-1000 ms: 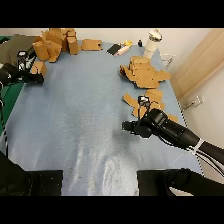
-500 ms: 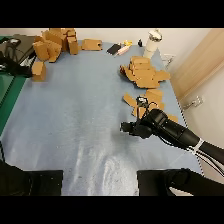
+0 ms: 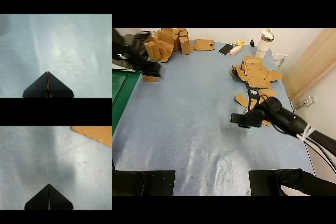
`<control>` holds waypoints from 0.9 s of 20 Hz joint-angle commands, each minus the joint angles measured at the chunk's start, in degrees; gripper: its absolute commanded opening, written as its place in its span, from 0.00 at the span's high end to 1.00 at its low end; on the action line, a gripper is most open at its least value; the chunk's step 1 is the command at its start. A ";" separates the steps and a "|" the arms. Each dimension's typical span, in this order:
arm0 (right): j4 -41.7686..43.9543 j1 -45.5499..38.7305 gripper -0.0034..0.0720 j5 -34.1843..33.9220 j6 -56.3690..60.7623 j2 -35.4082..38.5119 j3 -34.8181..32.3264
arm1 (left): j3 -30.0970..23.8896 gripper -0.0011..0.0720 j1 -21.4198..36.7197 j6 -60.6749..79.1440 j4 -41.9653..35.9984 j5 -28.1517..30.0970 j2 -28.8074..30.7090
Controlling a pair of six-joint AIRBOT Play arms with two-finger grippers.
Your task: Fold the box.
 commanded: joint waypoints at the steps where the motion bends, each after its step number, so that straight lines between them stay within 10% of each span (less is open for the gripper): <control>1: 4.68 -4.31 0.95 -0.07 -8.66 -6.05 7.04 | -10.75 0.98 -12.33 -4.81 0.13 0.87 5.31; 7: 14.40 -4.68 0.95 0.20 -19.78 -16.92 13.62 | -32.83 0.97 -27.67 -11.26 0.74 13.62 12.61; 18: 14.36 -4.70 0.95 -0.87 -20.02 -17.59 13.77 | -33.51 0.97 -29.27 -12.31 -0.79 13.68 12.92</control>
